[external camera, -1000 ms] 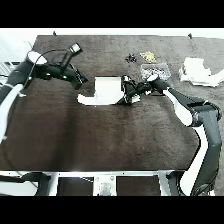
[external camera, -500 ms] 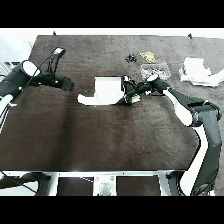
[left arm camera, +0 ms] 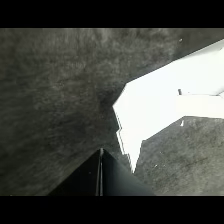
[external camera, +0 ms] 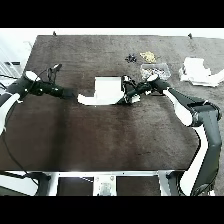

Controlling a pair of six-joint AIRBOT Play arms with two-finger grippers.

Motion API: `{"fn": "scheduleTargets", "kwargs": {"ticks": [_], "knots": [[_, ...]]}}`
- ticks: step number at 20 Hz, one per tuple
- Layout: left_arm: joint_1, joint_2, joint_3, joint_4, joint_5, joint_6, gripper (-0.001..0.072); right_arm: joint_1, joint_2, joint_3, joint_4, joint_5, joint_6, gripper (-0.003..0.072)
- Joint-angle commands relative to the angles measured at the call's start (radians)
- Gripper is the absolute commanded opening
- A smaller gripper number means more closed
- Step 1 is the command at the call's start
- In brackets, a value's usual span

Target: Fold the box and place the chain.

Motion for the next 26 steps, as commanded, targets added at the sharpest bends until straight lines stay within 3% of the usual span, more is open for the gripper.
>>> {"fn": "scheduleTargets", "kwargs": {"ticks": [1, 11, 18, 19, 20, 26], "knots": [[0.004, -0.061, 0.000, -0.043, -0.021, 0.016, 0.0015, 0.001, 0.000, 0.000, 0.000, 0.000, 0.000, 0.0397], [-0.090, -0.140, 0.010, -0.180, 0.032, 0.092, 0.0016, 0.001, 0.000, 0.000, 0.000, 0.000, 0.000, 0.0397], [-0.092, -0.139, 0.141, -0.264, -0.073, 0.102, 0.0022, 0.001, 0.000, 0.000, 0.000, 0.000, 0.000, 0.0397], [-0.092, -0.139, 0.141, -0.264, -0.080, 0.102, 0.0104, 0.001, 0.000, 0.000, 0.000, 0.000, 0.000, 0.0397], [-0.092, -0.139, 0.141, -0.262, -0.088, 0.102, 0.0285, 0.001, 0.000, 0.000, 0.000, 0.000, 0.000, 0.0397], [-0.092, -0.139, 0.141, -0.262, -0.115, 0.102, 0.0300, 0.001, 0.000, 0.000, 0.000, 0.000, 0.000, 0.0397]]}}
